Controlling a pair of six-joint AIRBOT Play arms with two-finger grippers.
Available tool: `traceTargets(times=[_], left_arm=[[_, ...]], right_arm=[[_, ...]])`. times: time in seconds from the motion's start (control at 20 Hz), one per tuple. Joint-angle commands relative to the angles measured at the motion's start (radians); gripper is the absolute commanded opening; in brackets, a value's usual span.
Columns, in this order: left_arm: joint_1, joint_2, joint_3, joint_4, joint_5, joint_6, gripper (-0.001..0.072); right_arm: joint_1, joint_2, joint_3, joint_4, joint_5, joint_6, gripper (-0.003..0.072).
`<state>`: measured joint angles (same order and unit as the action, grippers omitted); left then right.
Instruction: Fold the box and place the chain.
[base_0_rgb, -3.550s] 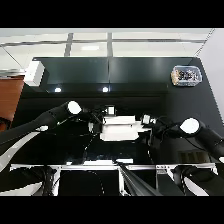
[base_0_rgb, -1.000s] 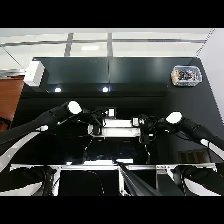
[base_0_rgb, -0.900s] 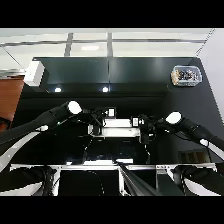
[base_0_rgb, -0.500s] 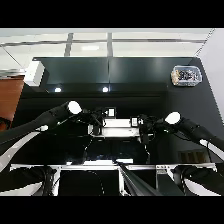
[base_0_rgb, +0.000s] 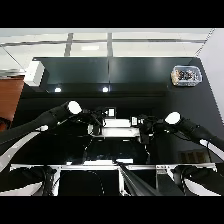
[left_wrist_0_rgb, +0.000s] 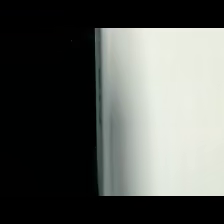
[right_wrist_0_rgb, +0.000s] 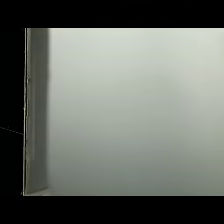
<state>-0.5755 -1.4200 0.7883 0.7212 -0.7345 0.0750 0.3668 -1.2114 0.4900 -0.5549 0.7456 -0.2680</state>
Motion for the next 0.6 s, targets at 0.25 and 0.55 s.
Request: traceTargets(times=[0.25, 0.55], left_arm=[[-0.001, 0.000, 0.001, 0.000, 0.000, 0.000, 0.0027], [0.000, 0.000, 0.001, 0.000, 0.000, 0.000, 0.0027]], right_arm=[[0.001, -0.002, 0.000, -0.004, -0.032, 0.032, 0.0701], [0.001, -0.002, 0.000, -0.004, -0.032, 0.032, 0.0670]])
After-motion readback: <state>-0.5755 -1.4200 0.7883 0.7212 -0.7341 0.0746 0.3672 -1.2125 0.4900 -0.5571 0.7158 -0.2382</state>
